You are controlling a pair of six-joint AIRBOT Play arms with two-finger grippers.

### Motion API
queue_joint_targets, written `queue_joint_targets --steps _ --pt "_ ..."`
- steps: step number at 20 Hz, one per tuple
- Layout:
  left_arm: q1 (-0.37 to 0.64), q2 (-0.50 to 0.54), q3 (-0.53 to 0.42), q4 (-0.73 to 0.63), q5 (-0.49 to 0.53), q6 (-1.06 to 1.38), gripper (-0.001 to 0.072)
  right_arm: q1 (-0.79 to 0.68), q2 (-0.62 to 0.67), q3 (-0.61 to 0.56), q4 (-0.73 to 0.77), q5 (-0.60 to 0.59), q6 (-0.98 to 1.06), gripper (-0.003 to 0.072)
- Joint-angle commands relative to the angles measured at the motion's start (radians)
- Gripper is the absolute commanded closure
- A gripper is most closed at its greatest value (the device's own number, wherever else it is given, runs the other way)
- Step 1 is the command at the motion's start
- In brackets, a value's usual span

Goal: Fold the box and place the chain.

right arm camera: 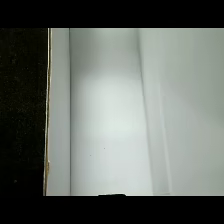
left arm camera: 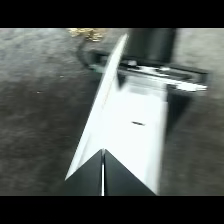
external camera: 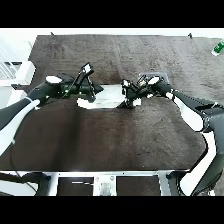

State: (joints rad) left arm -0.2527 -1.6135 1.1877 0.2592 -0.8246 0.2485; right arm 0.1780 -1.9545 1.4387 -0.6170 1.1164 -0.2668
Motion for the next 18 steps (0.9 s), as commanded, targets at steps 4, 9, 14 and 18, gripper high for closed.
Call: queue_joint_targets --steps 4,9,14,18 --pt "0.000 -0.124 0.145 0.050 0.074 -0.039 0.0693 0.000 0.000 0.000 0.000 0.000 0.000 0.0130" --pt "0.000 -0.173 0.148 0.080 0.087 -0.069 0.0693 0.000 0.000 0.000 0.000 0.000 0.000 0.0129" --pt "0.000 -0.195 0.148 0.102 0.092 -0.084 0.0693 0.000 0.000 0.000 0.000 0.000 0.000 0.0129" --pt "0.000 -0.203 0.148 0.113 0.096 -0.084 0.0693 0.000 0.000 0.000 0.000 0.000 0.000 0.0129"
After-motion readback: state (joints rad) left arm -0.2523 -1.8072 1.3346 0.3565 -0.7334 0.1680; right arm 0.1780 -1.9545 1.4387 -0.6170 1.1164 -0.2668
